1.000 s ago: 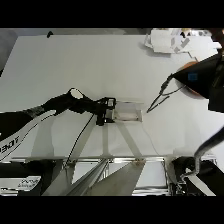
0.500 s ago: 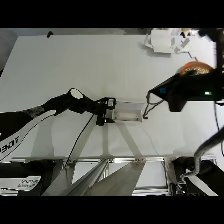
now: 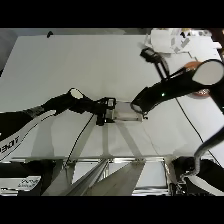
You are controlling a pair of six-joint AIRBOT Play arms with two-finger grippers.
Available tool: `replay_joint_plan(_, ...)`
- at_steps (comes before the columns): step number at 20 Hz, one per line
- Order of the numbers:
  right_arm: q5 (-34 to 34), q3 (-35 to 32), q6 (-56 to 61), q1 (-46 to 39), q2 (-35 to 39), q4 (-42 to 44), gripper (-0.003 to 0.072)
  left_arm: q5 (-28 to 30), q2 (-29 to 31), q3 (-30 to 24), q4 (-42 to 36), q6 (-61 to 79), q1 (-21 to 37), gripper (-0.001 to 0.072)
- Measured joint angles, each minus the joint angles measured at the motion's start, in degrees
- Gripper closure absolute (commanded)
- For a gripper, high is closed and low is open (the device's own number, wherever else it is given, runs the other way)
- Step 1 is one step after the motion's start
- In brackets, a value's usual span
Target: Fold the box and place the chain.
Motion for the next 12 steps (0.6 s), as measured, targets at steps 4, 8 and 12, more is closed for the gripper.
replay_joint_plan(4,-5.5,-2.8,1.6,5.3,-2.5,-4.1,0.0671,0.0,0.0,0.0,0.0,0.0,0.0,0.0458)
replay_joint_plan(8,-9.0,-3.9,3.5,7.6,-5.9,-5.6,0.0630,0.0,0.0,0.0,0.0,0.0,0.0,0.0458)
replay_joint_plan(12,-10.3,-4.3,5.1,8.3,-8.2,-5.9,0.0504,0.0,0.0,0.0,0.0,0.0,0.0,0.0458)
